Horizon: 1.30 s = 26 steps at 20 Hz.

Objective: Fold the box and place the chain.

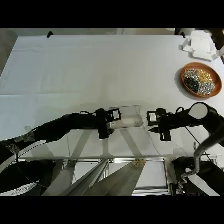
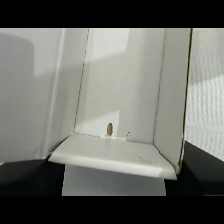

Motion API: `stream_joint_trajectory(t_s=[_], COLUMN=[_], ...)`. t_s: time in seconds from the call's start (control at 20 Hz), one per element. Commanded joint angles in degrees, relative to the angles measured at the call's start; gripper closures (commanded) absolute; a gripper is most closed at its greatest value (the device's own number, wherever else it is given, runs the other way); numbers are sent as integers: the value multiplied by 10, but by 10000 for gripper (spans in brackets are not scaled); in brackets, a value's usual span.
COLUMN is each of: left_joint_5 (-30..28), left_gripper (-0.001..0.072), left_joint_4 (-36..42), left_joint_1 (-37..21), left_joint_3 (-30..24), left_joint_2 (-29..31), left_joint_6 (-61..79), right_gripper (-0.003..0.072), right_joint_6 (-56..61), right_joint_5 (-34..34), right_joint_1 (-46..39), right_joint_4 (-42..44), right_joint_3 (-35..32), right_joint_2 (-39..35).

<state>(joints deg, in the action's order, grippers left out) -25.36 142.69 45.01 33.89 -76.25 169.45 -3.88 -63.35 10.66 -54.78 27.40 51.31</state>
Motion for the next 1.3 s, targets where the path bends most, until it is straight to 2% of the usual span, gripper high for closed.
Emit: stream_joint_trajectory(t_s=[0.0, 0.05, 0.1, 0.25, 0.5, 0.7, 0.9, 1.1, 1.25], left_joint_5=[-14, -14, -14, -14, -14, -14, -14, -14, -14], left_gripper=[378, 378, 378, 378, 379, 378, 378, 378, 378], left_joint_4=[0, 0, 0, 0, 0, 0, 0, 0, 0], left_joint_1=[0, 0, 0, 0, 0, 0, 0, 0, 0], left_joint_3=[0, 0, 0, 0, 0, 0, 0, 0, 0], left_joint_2=[0, 0, 0, 0, 0, 0, 0, 0, 0], left_joint_6=[1, 1, 1, 1, 1, 1, 1, 1, 1], right_gripper=[540, 638, 673, 674, 675, 674, 674, 675, 674], right_joint_6=[-39, -69, -111, -189, -221, -216, -206, -107, -94], right_joint_5=[19, 36, 57, 138, 256, 274, 272, 283, 262], right_joint_1=[0, 0, 0, 0, 0, 0, 0, 0, 0], right_joint_4=[100, 160, 227, 375, 459, 456, 446, 340, 336], right_joint_3=[0, 0, 0, 0, 0, 0, 0, 0, 10], right_joint_2=[-60, -60, -56, -16, 114, 172, 173, 172, 134])
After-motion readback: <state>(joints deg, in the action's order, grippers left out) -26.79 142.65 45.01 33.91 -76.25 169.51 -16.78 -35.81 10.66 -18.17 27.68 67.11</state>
